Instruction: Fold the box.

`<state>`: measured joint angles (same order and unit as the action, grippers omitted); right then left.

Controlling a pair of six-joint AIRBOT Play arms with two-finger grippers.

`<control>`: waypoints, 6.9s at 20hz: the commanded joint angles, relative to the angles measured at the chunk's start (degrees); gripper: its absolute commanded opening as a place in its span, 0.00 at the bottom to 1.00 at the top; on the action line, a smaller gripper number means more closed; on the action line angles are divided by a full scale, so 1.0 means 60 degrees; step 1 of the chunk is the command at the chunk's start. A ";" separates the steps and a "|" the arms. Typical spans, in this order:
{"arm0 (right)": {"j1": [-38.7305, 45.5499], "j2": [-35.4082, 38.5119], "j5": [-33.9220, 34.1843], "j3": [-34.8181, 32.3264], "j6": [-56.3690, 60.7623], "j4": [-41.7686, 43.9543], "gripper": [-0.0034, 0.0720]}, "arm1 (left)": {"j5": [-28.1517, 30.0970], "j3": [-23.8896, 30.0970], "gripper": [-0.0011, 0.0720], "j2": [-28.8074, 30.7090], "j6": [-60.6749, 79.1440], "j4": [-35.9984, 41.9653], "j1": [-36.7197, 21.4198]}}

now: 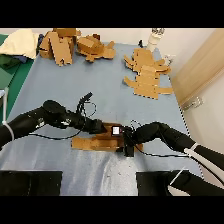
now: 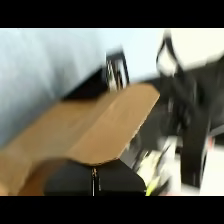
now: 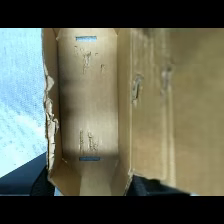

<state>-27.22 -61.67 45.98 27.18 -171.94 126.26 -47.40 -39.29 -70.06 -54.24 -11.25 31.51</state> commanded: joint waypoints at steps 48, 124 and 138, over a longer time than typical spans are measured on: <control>-0.0007 0.0131 0.0007 -0.0007 0.0000 0.0000 0.74 | 0.0251 0.0885 0.80 0.2113 0.6969 -0.6732 0.0783; -0.0007 0.0091 0.0029 -0.0007 -0.0004 -0.0004 0.74 | 0.1158 0.2390 0.98 0.1319 1.3038 -0.1566 0.0011; -0.0004 0.0091 0.0025 -0.0007 -0.0004 -0.0004 0.74 | 0.1075 0.2390 0.27 0.1319 1.3038 -0.1555 0.0055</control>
<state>-27.22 -61.10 46.13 27.11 -171.96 126.23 -41.04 -24.95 -62.11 23.97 -20.60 31.88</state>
